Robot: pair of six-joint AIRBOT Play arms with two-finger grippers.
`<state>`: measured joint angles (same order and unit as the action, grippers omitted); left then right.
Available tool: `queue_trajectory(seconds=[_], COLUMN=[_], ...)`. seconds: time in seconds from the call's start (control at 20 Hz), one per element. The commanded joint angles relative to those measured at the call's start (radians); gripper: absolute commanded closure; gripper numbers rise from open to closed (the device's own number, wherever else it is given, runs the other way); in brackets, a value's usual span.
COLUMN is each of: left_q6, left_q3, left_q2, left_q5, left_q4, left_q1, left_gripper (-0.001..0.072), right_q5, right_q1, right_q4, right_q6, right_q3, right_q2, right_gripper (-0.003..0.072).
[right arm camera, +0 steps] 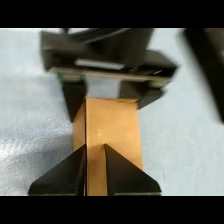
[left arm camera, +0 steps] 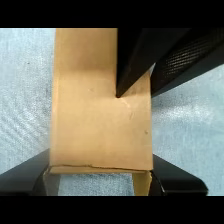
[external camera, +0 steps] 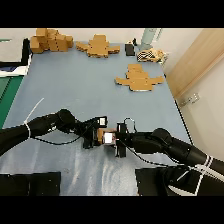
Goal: Fold the box.
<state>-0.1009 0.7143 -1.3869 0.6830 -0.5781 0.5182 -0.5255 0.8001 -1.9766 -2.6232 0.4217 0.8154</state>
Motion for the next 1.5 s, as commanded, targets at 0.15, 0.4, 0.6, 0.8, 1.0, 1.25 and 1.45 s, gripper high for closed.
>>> queue_trajectory(seconds=[0.15,0.4,0.6,0.8,1.0,1.25,1.45], left_q6=[0.001,0.0,0.0,0.0,0.0,0.0,0.0], left_q3=[0.0,0.0,0.0,0.0,0.0,0.0,0.0], left_q2=[0.001,0.001,0.001,0.001,0.001,0.001,0.001], left_q5=[0.0,0.0,0.0,0.0,0.0,0.0,0.0], left_q4=[0.002,0.002,0.002,0.002,0.002,0.002,0.002], left_q1=[0.0,-0.001,0.0,0.0,0.0,0.0,0.0], left_gripper=[0.0202,0.0202,0.0203,0.0203,0.0202,0.0202,0.0203], right_q5=[-0.001,-0.006,-0.016,-0.024,-0.212,-0.108,0.235], right_q1=[0.013,0.012,0.011,0.011,0.011,0.012,0.011], right_q4=[-0.004,-0.009,0.001,0.001,-0.054,-0.532,-0.673], right_q6=[-0.002,-0.002,-0.002,0.025,0.562,0.946,1.006], right_q3=[0.001,0.004,0.005,0.005,0.002,-0.144,-0.188], right_q2=[0.01,-0.018,-0.074,-0.088,-0.178,-0.22,-0.22], right_gripper=[0.0526,0.0361,0.0308,0.0308,0.0562,0.0684,0.0684])
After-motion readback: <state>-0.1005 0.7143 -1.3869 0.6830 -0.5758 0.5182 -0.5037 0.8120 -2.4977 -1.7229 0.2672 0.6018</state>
